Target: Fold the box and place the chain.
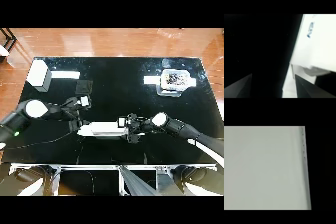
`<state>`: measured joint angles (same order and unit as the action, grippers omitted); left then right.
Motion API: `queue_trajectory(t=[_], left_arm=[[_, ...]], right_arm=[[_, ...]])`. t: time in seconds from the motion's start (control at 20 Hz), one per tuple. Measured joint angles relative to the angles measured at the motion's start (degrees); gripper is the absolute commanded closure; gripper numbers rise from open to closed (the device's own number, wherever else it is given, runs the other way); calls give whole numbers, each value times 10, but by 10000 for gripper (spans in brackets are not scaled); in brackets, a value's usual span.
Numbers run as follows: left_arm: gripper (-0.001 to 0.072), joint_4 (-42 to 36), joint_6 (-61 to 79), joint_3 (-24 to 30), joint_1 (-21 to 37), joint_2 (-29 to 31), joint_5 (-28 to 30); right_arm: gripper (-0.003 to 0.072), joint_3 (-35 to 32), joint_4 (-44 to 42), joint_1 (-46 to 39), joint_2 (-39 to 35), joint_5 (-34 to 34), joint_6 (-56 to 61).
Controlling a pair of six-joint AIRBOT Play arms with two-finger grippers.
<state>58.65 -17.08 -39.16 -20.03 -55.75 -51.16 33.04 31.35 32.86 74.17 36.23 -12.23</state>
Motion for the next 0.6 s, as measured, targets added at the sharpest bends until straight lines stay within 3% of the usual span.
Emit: queue_trajectory(t=[0.1, 0.25, 0.35, 0.45, 0.6], left_arm=[[683, 11, -56, 0, 13, 28, -64], [687, 11, -140, 4, 19, 51, -170], [686, -16, -179, 19, 12, 58, -202], [685, -52, -200, 37, -4, 61, -177], [683, -116, -216, 57, -31, 53, -63]], right_arm=[[119, 0, 0, 0, 0, 0, 0], [119, 0, 0, 0, 0, 0, 0], [119, 0, 0, 0, 0, -1, 0], [119, 0, 0, 0, 0, -1, 0], [119, 0, 0, 0, 0, -1, 0]])
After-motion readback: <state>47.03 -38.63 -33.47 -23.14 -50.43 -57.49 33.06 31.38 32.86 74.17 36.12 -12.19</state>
